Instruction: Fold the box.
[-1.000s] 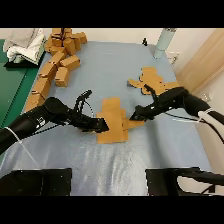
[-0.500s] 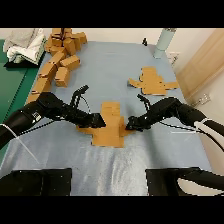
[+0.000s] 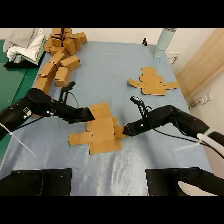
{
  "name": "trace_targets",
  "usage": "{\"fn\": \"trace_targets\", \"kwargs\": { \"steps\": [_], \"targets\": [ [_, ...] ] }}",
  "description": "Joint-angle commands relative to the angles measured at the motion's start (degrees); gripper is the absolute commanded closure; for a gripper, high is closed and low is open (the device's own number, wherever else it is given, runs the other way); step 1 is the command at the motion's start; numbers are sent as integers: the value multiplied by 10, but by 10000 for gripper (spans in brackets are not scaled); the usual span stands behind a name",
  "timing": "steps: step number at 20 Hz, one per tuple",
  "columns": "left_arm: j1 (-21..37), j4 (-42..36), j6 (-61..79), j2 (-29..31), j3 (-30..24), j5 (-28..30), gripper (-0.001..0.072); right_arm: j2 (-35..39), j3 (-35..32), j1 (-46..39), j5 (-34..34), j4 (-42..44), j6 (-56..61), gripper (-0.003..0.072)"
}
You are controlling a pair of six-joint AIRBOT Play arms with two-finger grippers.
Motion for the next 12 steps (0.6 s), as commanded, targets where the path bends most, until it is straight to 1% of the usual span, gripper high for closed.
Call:
{"fn": "trace_targets", "kwargs": {
  "steps": [1,4,7,10,12],
  "targets": [
    [51,22,44,-12,-2,2,75,54,-39,38,39,-43,12,679],
    [53,-13,120,-68,4,22,75,55,-47,53,35,-45,12,678],
    [53,-87,199,-141,18,6,75,56,-47,57,33,-45,12,678],
    [52,-187,290,-208,28,-59,75,56,-47,57,33,-45,12,678],
    [52,-223,330,-244,38,-116,89,56,-47,57,32,-45,12,678]
  ]
}}
